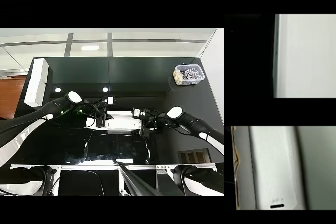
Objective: Fold the box and place the chain.
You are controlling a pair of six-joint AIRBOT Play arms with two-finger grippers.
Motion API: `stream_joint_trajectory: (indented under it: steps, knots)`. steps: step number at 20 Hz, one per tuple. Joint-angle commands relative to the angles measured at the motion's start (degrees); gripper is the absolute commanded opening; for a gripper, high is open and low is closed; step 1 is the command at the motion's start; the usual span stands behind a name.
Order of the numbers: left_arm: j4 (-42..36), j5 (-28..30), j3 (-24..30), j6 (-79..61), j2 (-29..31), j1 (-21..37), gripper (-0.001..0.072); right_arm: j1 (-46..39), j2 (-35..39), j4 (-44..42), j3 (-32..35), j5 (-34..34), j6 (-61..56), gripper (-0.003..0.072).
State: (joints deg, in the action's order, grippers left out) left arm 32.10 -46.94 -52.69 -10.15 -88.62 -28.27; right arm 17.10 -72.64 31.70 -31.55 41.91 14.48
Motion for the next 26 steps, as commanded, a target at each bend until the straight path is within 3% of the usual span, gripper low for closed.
stream_joint_trajectory:
  steps: [1, 11, 12, 13, 14, 26]
  knots:
    - [0.0, 0.0, -0.1, 0.0, 0.0, 0.0, 0.0023, 0.0, -0.2, 0.3, -0.2, -0.6, -1.1, 0.0659]
    - [0.0, 0.0, -0.1, 0.0, 0.0, 0.0, 0.0023, 0.1, -0.2, 0.3, -0.2, -0.6, -1.0, 0.0659]
    - [0.0, 0.0, -0.1, 0.0, 0.0, 0.0, 0.0023, 0.1, -0.2, 0.3, -0.2, -0.6, -1.0, 0.0635]
    - [0.0, 0.0, -0.1, 0.0, 0.0, 0.0, 0.0023, 0.1, -0.2, 0.3, -0.2, -0.6, -1.0, 0.053]
    - [0.0, 0.0, -0.1, 0.0, 0.0, 0.0, 0.0023, 0.0, -0.2, 0.3, -0.2, -0.6, -1.0, 0.0483]
    - [0.0, 0.0, -0.1, 0.0, 0.0, 0.0, 0.0023, 0.1, -0.2, 0.5, -0.2, -0.6, -1.0, 0.0483]
